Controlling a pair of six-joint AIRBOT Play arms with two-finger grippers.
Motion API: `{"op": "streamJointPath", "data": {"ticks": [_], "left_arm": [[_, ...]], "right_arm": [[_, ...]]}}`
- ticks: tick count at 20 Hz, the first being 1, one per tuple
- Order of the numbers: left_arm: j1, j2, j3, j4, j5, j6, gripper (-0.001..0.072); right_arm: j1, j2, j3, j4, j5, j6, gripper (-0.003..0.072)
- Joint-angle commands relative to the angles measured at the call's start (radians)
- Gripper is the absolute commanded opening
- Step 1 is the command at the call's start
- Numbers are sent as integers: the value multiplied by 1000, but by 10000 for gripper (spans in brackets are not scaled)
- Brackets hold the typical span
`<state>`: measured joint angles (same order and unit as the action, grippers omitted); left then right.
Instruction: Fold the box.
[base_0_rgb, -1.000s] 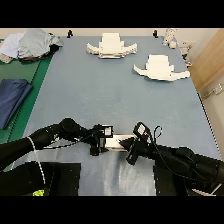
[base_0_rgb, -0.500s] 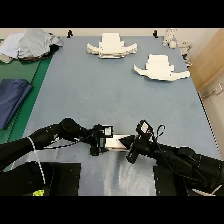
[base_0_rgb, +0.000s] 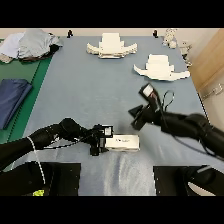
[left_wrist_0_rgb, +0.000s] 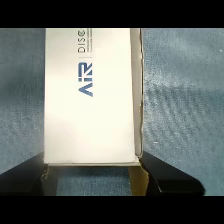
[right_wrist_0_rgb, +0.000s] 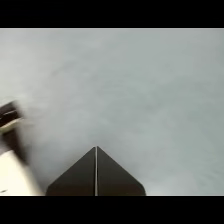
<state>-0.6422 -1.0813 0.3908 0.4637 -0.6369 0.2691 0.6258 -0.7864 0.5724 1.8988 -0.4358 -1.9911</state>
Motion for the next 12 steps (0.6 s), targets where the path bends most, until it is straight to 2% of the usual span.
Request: {"op": "streamJointPath", "data": {"ticks": [1,3,6,8,12], "left_arm": [[0,0,0,0,0,0,521],[0,0,0,0,0,0,521],[0,0,0,0,0,0,521],[0,0,0,0,1,0,521],[0,0,0,0,2,1,520]], "right_arm": [[-256,-146,254,-221,-285,250,17],[-358,-256,370,-255,-449,358,17],[-451,-386,449,-265,-617,434,17],[-476,-437,455,-266,-659,457,17],[-475,-474,455,-267,-666,457,17]]}}
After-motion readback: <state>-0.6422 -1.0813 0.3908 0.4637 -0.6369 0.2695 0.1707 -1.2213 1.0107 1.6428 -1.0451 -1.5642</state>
